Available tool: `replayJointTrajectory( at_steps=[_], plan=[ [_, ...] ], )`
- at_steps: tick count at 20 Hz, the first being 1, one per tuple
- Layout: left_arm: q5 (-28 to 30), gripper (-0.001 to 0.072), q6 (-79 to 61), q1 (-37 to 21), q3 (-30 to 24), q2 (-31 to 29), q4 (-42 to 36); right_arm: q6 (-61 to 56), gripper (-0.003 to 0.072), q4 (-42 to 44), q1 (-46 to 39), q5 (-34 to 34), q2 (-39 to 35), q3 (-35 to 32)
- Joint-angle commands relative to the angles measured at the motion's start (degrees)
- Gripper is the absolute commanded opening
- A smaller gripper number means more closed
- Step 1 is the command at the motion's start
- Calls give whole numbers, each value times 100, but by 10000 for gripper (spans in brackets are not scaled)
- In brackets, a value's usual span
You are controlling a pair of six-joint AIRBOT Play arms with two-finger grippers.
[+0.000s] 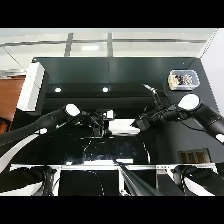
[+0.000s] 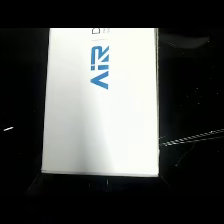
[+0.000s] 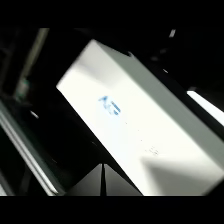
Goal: Fold the box and place the chain.
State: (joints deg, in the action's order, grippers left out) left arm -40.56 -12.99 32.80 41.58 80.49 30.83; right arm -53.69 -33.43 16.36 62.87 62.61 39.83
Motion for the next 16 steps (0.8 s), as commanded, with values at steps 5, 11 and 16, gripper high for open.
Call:
replayJointTrajectory(
  at_steps=[5, 11, 16],
  plan=[
    [4, 466, -7, 0, 4, 0, 0, -306, 14, 1202, 114, -704, 481, -551],
    [4, 466, -7, 0, 4, 0, 0, -306, 14, 741, 114, -879, 874, -566],
    [7, 466, -7, -2, 4, 0, 0, -153, 15, 570, 114, -848, 859, -562]
  ],
)
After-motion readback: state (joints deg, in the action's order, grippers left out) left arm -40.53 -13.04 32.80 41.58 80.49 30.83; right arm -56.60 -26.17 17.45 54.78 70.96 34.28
